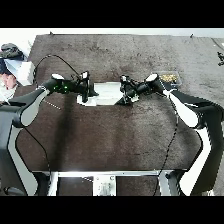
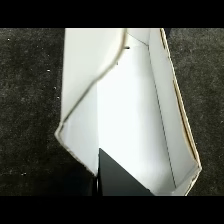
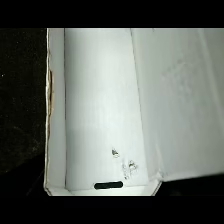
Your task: Fold the box and place the chain.
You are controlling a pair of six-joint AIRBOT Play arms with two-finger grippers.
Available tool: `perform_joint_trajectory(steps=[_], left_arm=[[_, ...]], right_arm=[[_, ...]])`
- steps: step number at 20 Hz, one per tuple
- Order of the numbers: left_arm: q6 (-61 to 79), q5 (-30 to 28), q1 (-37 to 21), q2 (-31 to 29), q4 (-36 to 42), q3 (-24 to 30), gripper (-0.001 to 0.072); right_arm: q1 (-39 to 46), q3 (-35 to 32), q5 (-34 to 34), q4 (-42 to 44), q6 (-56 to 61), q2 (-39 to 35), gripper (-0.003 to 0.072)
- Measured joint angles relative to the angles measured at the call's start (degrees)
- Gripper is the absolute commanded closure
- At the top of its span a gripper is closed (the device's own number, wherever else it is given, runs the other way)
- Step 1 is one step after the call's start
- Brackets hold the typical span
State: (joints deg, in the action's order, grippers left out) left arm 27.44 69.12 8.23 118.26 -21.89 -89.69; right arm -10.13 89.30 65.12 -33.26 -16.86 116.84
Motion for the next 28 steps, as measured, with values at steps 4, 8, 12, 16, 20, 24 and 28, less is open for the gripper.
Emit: perform_joint_trajectory(steps=[4,8,12,16,20,24,28], left_arm=[[0.0,0.8,0.0,0.0,0.0,0.0,0.0427],[-1.2,3.3,-0.3,0.0,0.0,0.0,0.0423],[-4.0,9.4,-3.1,-1.2,0.0,-0.5,0.0395],[-10.0,16.5,-6.1,-3.6,1.0,-1.8,0.0401],[-12.6,20.2,-7.2,-7.3,1.5,-2.4,0.0684],[-13.6,21.7,-7.1,-12.0,1.5,-1.8,0.0701],[-13.9,16.6,-4.1,-16.9,1.5,3.6,0.0702]], right_arm=[[0.0,0.0,0.0,0.0,0.0,0.0,0.0242],[0.0,0.0,0.0,0.0,0.0,0.0,0.0242],[0.0,0.0,0.0,0.0,0.0,0.0,0.0242],[0.0,0.0,0.0,0.0,0.0,0.0,0.0242],[0.0,0.0,0.0,0.0,0.0,0.0,0.0242],[0.0,0.0,0.0,0.0,0.0,0.0,0.0242],[0.0,0.0,0.0,0.0,0.0,0.0,0.0242]])
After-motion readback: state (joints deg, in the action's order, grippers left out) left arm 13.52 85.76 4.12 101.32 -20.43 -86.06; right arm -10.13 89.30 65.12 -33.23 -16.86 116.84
